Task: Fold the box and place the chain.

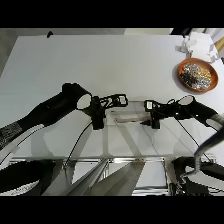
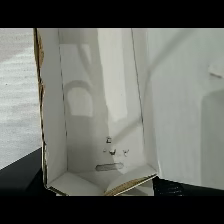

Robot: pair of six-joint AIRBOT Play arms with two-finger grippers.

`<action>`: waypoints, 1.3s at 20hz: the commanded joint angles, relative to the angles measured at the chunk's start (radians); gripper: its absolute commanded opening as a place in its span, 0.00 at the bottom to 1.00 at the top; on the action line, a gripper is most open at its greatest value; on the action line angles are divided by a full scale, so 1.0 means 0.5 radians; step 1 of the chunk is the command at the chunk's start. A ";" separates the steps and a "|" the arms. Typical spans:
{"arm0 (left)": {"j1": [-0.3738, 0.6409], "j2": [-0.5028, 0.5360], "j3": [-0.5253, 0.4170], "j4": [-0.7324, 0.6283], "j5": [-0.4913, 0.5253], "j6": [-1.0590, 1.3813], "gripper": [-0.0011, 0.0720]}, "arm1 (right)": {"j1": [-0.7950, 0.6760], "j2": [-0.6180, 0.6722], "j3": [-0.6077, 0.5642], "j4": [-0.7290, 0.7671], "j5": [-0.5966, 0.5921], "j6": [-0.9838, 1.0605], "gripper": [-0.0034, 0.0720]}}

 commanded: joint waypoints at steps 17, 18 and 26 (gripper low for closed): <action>0.253 -0.107 -0.001 -0.766 0.166 0.784 0.02 | 0.001 0.002 0.001 0.000 0.000 0.001 0.59; 0.253 -0.162 -0.001 -0.765 0.163 0.784 0.02 | 0.001 0.002 0.001 0.000 0.000 0.001 0.59; 0.327 -0.282 -0.116 -0.513 0.178 0.951 0.02 | 0.001 0.002 0.001 0.000 0.000 0.001 0.59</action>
